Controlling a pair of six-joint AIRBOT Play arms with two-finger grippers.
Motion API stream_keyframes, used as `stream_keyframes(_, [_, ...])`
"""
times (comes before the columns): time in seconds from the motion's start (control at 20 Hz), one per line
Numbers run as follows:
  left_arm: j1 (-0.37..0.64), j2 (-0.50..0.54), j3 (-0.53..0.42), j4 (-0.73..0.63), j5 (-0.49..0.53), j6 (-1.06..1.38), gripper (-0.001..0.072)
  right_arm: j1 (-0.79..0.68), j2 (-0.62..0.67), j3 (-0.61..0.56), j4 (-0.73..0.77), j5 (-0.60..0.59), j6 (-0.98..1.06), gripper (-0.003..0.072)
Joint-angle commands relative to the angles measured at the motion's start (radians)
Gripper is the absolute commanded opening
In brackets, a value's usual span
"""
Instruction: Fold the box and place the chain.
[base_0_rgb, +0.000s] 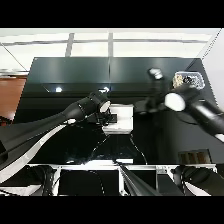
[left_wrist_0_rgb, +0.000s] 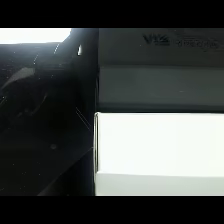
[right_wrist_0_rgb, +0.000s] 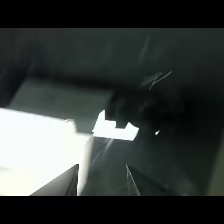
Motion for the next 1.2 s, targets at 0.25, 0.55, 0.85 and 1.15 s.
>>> stream_keyframes(0.25, [0.001,0.000,0.001,0.000,0.002,0.000,0.0030,-0.521,-0.050,-0.074,-0.425,-0.446,0.075,0.0720])
stream_keyframes(0.55, [0.001,0.000,0.001,0.000,0.001,0.000,0.0030,-0.738,-0.475,0.333,0.070,-0.242,0.031,0.0720])
stream_keyframes(0.85, [0.001,0.000,0.001,0.000,0.001,0.000,0.0030,-0.769,-0.772,0.711,0.204,0.072,0.108,0.0606])
stream_keyframes(1.15, [0.001,0.000,0.001,0.000,0.001,0.000,0.0030,-0.768,-0.827,0.712,0.304,0.028,0.155,0.0604])
